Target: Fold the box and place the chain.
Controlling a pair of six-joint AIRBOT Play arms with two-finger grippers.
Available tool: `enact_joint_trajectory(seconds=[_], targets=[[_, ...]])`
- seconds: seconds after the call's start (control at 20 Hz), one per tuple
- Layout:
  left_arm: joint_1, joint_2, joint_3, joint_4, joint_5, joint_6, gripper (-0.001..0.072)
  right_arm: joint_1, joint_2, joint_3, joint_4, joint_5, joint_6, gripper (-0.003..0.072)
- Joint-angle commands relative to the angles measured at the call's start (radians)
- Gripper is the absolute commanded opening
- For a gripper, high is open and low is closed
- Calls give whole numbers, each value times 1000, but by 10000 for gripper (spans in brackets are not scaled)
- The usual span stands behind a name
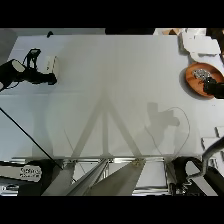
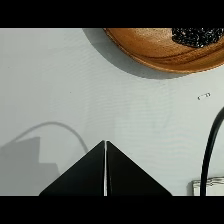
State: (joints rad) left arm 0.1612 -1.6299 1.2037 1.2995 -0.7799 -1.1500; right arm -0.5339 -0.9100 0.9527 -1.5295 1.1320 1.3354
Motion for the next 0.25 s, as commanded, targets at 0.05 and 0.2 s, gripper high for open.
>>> enact_joint_trajectory(seconds=[0.05,0.2], targets=[[-1,56,1,-2,-1,24,702,0,1,1,0,0,0,9],[-1,58,1,-5,-4,24,702,0,1,1,0,0,0,9]])
